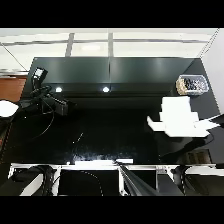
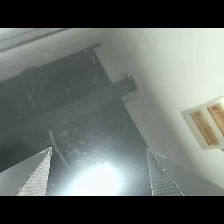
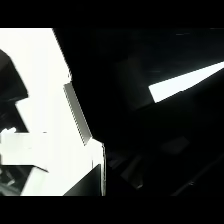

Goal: Fold the box and place the chain.

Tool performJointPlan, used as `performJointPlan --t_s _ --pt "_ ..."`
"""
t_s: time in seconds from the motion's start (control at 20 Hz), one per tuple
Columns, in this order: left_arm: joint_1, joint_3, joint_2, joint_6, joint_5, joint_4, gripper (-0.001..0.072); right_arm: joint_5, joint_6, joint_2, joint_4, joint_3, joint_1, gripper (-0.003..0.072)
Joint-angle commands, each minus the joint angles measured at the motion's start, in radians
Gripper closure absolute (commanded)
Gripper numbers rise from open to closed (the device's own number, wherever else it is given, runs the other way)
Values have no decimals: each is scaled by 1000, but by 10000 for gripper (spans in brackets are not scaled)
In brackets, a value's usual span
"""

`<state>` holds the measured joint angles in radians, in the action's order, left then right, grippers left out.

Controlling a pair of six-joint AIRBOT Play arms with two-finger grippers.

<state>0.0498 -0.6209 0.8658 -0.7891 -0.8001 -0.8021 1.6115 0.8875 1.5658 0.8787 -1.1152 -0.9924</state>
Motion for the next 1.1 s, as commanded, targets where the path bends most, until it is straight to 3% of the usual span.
performJointPlan --t_s 0.0,0.15,0.35,0.5,0.65,0.75,0.9,1.05 --pt "0 0 1 0 -43 0 0 -28 -14 -80 -128 135 134 668" --pt "0 0 2 -5 -39 0 0 -138 -45 -194 -272 235 302 668" --pt "0 5 52 -98 -60 62 0 -404 -126 -420 -513 447 581 668" --pt "10 26 117 -96 -77 178 0 -678 -152 -593 -575 624 822 669" --pt "72 29 180 -89 -74 252 0 -892 -163 -674 -576 706 1051 670" --pt "123 29 231 -80 -55 281 0 -958 -169 -673 -568 711 1172 670" --pt "111 28 340 -132 -33 408 -1 -1017 -159 -673 -573 711 1275 670" --pt "89 19 468 31 -131 579 -1 -1014 -159 -673 -575 711 1307 669"
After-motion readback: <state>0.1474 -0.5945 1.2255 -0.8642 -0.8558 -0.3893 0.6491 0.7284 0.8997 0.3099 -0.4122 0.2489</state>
